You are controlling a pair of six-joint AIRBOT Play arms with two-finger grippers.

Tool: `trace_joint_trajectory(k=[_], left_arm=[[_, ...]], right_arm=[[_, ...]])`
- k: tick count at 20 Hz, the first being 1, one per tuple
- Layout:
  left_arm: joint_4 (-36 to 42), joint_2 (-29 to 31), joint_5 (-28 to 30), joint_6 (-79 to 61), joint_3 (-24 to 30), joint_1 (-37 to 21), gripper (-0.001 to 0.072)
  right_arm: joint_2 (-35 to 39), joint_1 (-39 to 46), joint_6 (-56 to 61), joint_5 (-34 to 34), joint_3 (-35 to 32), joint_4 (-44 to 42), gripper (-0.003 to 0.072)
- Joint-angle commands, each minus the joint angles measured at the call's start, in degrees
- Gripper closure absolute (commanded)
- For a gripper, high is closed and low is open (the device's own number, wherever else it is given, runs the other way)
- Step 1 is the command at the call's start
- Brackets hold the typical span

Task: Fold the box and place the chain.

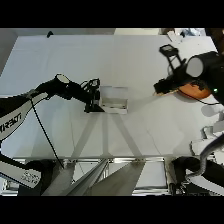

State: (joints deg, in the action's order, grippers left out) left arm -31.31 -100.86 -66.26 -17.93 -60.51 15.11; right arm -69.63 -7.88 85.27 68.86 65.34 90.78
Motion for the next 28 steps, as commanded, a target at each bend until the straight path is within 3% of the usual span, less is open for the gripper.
trace_joint_trajectory(k=[1,10,19,25,26,28], left_arm=[[0.0,-0.02,0.02,0.0,0.0,0.0,0.0313],[0.0,-0.02,0.02,0.0,0.0,0.0,0.0313],[0.0,-0.02,0.02,0.0,0.0,0.0,0.0313],[0.0,-0.02,0.02,0.0,0.0,0.0,0.0313],[0.0,-0.02,0.02,0.0,0.0,0.0,0.0313],[0.0,-0.02,0.02,0.0,0.0,0.0,0.0313]], right_arm=[[0.02,-6.6,0.17,-0.55,0.0,-1.33,0.0677],[-0.9,-15.85,0.09,-13.86,0.0,-12.17,0.0676],[-10.01,-18.25,-0.04,-19.02,0.0,-13.51,0.0676],[-15.91,-18.25,-0.02,-18.93,0.0,-13.51,0.0675],[-16.13,-18.25,0.04,-18.93,0.0,-13.55,0.0661],[-15.96,-18.23,0.13,-18.75,0.0,-14.27,0.041]])
